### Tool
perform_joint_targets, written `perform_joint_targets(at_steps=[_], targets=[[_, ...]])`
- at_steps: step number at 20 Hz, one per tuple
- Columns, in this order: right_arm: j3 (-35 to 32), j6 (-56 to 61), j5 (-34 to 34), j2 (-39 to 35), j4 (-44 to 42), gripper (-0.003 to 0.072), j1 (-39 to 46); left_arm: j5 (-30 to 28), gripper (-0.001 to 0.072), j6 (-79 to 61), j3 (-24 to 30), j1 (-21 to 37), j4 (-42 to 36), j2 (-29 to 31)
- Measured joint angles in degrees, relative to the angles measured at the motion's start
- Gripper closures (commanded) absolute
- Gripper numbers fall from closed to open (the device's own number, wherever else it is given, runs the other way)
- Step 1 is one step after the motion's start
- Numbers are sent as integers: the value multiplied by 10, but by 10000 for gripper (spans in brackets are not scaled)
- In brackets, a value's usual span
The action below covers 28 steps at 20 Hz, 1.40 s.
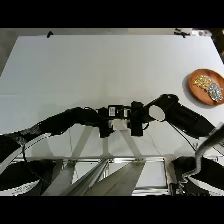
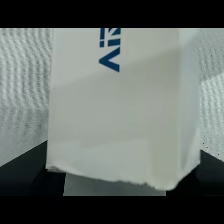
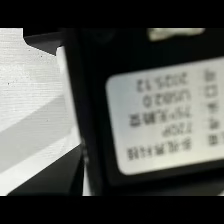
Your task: Fold the box and place the chain.
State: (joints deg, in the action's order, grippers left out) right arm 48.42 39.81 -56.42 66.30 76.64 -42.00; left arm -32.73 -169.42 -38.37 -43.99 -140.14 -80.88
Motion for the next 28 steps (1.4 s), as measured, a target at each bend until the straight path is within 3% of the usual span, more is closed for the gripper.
perform_joint_targets(at_steps=[15,28], targets=[[1,5,15,-37,16,528,0,0,698,0,0,0,0,0],[-2,43,26,-5,14,528,-3,0,698,1,0,0,-1,0]])
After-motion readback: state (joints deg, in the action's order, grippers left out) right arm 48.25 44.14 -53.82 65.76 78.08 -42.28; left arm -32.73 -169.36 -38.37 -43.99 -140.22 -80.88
